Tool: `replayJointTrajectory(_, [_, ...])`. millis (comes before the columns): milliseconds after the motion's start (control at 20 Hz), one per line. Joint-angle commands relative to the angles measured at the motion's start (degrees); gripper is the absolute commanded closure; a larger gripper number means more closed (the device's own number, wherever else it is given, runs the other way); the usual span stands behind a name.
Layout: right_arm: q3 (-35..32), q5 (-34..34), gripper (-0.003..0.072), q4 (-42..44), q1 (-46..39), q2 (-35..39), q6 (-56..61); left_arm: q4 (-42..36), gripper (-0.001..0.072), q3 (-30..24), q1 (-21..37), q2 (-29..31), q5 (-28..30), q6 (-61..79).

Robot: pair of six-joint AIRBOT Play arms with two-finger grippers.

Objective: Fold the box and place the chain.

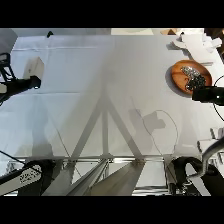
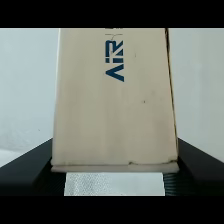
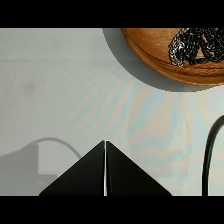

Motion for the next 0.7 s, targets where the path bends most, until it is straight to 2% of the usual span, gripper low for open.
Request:
replayJointTrajectory(0, [0.0,0.0,0.0674,0.0,0.0,0.1,0.0,4.2,0.0625,-0.4,0.1,-5.0,0.1,2.2])
replayJointTrajectory(100, [0.0,0.0,0.0674,0.0,0.0,0.1,0.0,7.4,0.0622,-0.4,0.1,-5.4,-1.0,2.2])
replayJointTrajectory(150, [0.0,0.0,0.0674,0.0,0.0,0.1,0.0,8.9,0.0561,-0.4,0.1,-5.4,-1.7,2.4])
replayJointTrajectory(250, [0.0,0.0,0.0674,0.0,0.0,0.1,0.0,11.3,0.0119,-0.4,0.1,-5.3,-3.6,2.8])
replayJointTrajectory(300, [0.0,0.0,0.0674,0.0,0.0,0.1,0.0,11.7,0.0016,-0.4,0.1,-5.2,-4.7,2.8])
replayJointTrajectory(500, [0.0,0.0,0.0674,0.0,0.0,0.1,0.0,11.8,0.001,-0.4,-0.1,-3.0,-8.1,7.1])
replayJointTrajectory(650, [0.0,0.0,0.0674,0.0,0.0,0.1,0.0,11.7,0.0011,-0.4,-0.1,1.0,-9.4,11.9])
